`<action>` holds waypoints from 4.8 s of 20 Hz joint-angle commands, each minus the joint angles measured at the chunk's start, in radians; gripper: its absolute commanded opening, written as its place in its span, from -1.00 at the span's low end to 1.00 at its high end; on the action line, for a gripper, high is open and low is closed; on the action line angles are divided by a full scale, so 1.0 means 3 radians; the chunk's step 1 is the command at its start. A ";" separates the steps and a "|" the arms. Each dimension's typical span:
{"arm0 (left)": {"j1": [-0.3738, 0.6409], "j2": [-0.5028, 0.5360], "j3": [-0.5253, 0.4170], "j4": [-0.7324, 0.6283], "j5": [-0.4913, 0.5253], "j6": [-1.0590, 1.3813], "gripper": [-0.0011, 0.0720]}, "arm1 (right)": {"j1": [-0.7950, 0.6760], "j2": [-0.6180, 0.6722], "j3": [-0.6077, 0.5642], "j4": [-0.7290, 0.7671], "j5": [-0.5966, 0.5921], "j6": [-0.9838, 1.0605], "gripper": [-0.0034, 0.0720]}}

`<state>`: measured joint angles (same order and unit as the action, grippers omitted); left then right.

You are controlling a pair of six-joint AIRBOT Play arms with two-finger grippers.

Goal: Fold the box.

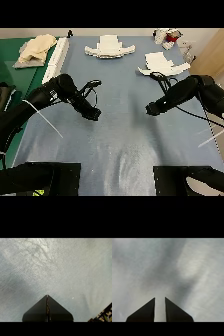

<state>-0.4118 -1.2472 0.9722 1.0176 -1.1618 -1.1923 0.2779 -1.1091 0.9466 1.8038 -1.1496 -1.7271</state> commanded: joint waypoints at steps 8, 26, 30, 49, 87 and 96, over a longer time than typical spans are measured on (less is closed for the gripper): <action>0.0000 0.0000 0.0000 0.0001 0.0004 0.0001 -0.93 | -0.1857 -0.1715 0.2382 -0.0418 0.0038 0.0806 0.01; 0.0000 0.0000 0.0001 0.0001 0.0004 0.0000 -0.93 | -0.2167 -0.3440 0.3737 0.1233 0.0455 0.0819 0.01; 0.0000 0.0000 0.0001 0.0001 0.0004 0.0001 -0.94 | -0.2164 -0.3440 0.3737 0.1256 0.0486 0.0820 -0.13; 0.0000 0.0000 0.0001 0.0001 0.0004 0.0001 -0.94 | -0.2074 -0.2059 0.2155 0.1305 0.0278 0.0652 -0.91; 0.0000 0.0000 0.0000 0.0000 0.0004 0.0000 -0.94 | -0.2570 -0.2173 0.1803 0.1169 -0.0715 -0.0740 0.35; 0.0000 0.0000 0.0001 0.0001 0.0004 0.0001 -0.94 | -0.2561 -0.2337 0.1844 0.1247 -0.1066 -0.1055 0.34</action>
<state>-0.4118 -1.2472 0.9722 1.0176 -1.1610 -1.1919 -0.4923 -1.8008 1.4948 2.1571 -1.3956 -1.9961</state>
